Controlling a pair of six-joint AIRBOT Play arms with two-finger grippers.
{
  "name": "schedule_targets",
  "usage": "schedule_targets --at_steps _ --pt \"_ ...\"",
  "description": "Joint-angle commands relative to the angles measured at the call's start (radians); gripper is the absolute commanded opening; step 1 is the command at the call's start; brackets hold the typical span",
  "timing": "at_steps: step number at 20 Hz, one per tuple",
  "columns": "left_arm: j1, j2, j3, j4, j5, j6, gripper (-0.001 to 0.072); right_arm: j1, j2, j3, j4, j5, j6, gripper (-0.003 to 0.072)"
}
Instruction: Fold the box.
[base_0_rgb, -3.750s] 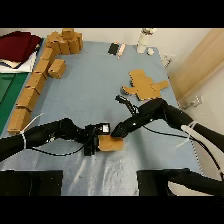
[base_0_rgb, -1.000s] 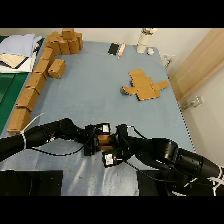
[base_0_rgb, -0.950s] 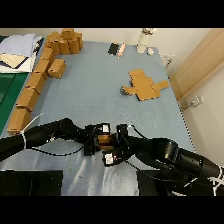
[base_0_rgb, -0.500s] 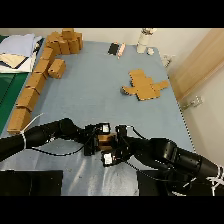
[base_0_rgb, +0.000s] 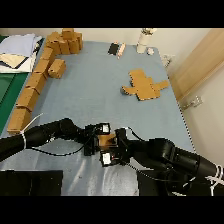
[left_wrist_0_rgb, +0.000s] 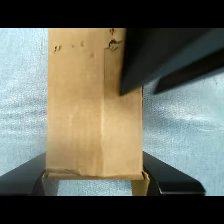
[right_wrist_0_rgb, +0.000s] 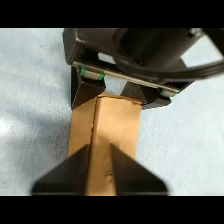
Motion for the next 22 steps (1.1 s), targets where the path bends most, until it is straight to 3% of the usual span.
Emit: schedule_targets --at_steps 1,4,5,6,9,11,14,16,19,22 --pt "-0.001 0.000 -0.001 0.000 0.000 0.000 0.0343 -0.001 0.081 0.033 -0.043 -0.071 0.179 0.0343" --pt "-0.001 0.000 -0.001 0.000 0.000 0.000 0.0343 -0.001 0.247 0.058 -0.073 -0.208 0.621 0.0333" --pt "-0.001 0.000 -0.001 0.000 0.000 0.000 0.0344 -0.001 0.297 0.057 -0.048 -0.236 0.860 0.0231" --pt "-0.001 0.000 -0.001 0.000 0.000 0.000 0.0343 0.000 0.336 0.052 -0.027 -0.263 1.118 0.0006" --pt "-0.001 0.000 -0.001 0.000 0.000 0.000 0.0343 0.000 0.373 -0.034 0.061 -0.269 1.494 0.0001" --pt "-0.001 0.000 -0.001 0.000 0.000 0.000 0.0343 0.001 0.352 -0.149 0.141 -0.122 1.619 0.0001" --pt "-0.001 0.000 -0.001 0.000 0.000 0.000 0.0343 0.001 0.251 -0.291 0.251 0.362 1.703 0.0001" --pt "-0.001 0.000 -0.001 0.000 0.000 0.000 0.0343 0.000 0.149 -0.297 0.256 0.561 1.736 0.0002" --pt "-0.001 0.000 -0.001 0.000 0.000 0.000 0.0344 0.001 0.027 -0.280 0.256 0.636 1.763 0.0001" --pt "-0.001 0.000 -0.001 0.000 0.000 0.000 0.0343 0.001 -0.008 -0.279 0.256 0.666 1.763 0.0002"
